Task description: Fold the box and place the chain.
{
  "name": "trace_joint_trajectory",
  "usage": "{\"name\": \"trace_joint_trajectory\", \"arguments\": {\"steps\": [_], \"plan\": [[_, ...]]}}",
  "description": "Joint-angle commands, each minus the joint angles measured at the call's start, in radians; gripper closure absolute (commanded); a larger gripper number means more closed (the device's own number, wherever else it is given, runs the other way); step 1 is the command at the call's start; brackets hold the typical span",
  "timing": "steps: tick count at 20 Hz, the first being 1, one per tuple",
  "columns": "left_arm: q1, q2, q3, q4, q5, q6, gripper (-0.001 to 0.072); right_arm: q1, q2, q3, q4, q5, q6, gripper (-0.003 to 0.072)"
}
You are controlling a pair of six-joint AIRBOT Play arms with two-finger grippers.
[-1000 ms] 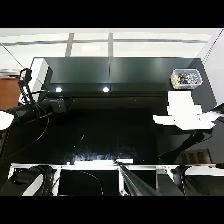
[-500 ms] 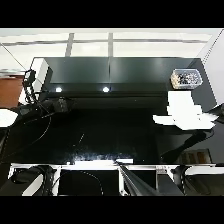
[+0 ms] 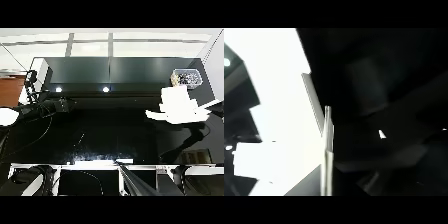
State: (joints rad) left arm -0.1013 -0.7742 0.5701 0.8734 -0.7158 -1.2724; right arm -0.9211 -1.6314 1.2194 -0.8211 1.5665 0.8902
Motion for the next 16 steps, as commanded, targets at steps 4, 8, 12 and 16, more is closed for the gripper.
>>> {"name": "trace_joint_trajectory", "arguments": {"steps": [4, 8, 12, 16], "plan": [[0.0, -0.001, 0.0, 0.005, -0.01, 0.0, 0.0002, 0.137, 0.188, -0.166, 0.062, -0.109, -0.058, 0.0644], [0.0, -0.001, 0.0, 0.002, -0.017, 0.0, 0.0003, 0.292, 0.385, -0.381, 0.133, -0.203, -0.07, 0.0645], [-0.019, -0.001, 0.0, -0.001, -0.029, 0.0, 0.0003, 0.495, 0.614, -0.615, 0.253, -0.387, -0.095, 0.0646], [-0.096, -0.01, 0.0, 0.0, -0.028, 0.001, 0.0002, 0.723, 0.856, -0.785, 0.351, -0.61, -0.099, 0.0646]]}}
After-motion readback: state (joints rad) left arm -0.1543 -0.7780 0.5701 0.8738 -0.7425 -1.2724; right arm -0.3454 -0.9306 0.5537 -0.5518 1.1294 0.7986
